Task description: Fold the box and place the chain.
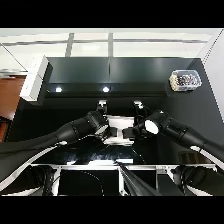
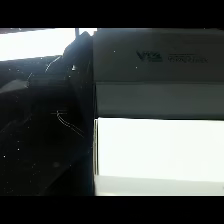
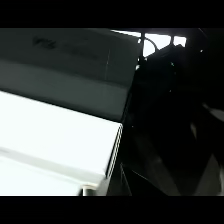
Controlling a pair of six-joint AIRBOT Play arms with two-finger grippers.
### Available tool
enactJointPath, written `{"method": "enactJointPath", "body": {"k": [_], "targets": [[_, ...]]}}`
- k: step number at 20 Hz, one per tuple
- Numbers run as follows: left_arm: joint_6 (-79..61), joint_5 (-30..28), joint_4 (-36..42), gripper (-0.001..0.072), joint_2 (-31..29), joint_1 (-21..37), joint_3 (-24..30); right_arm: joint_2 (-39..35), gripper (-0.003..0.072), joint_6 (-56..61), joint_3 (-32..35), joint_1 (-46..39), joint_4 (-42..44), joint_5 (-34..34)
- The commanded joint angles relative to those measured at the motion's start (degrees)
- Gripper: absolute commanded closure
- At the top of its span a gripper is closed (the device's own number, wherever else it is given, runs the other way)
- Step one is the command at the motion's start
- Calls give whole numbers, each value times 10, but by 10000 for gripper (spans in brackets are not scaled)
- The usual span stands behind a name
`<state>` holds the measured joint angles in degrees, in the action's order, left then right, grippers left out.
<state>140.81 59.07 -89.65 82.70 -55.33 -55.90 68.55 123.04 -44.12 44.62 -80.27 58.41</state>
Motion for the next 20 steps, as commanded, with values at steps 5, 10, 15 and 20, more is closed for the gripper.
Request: {"method": "enactJointPath", "body": {"k": [5, 10, 15, 20], "targets": [[0, 10, 1, 681, 0, 0, 0, 32, 433, 96, -30, 27, -46, 70], [0, 10, 1, 681, 0, 0, 0, 49, 436, 118, -30, 29, -20, 42], [0, 10, 1, 681, 0, 0, 0, 49, 455, 120, -31, 29, -26, 40], [0, 10, 1, 681, 0, 0, 0, 49, 457, 120, -31, 29, -38, 30]]}}
